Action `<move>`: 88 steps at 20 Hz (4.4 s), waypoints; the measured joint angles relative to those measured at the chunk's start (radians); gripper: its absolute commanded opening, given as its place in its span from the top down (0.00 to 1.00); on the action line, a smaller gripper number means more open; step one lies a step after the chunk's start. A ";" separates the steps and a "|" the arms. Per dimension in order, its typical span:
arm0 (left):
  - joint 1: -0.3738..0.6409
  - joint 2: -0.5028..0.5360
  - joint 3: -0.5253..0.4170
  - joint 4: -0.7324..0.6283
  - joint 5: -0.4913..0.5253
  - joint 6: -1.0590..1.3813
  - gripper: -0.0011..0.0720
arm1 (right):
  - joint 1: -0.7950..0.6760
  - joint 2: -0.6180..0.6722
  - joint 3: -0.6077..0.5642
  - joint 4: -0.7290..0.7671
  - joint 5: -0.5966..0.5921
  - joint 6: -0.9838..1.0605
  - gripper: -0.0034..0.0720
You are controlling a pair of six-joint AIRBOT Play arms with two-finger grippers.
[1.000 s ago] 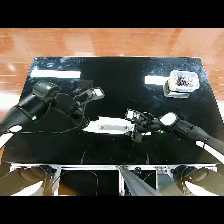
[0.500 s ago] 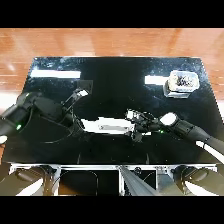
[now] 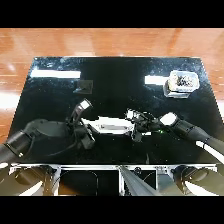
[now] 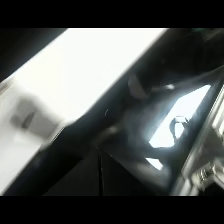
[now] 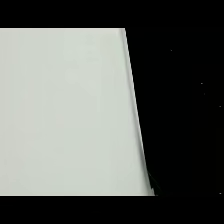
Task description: Fold the box and place the chain.
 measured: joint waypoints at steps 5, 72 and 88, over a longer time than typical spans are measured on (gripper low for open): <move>-0.222 -0.011 -0.020 -0.017 -0.465 0.015 0.96 | 0.000 0.000 0.000 0.000 -0.006 0.002 0.23; 0.054 -0.348 0.198 0.280 -0.040 0.537 0.59 | 0.000 0.000 0.000 -0.002 -0.008 0.002 0.23; -0.026 -0.351 0.216 0.210 -0.032 0.539 0.59 | 0.000 0.000 0.000 -0.004 -0.007 0.000 0.23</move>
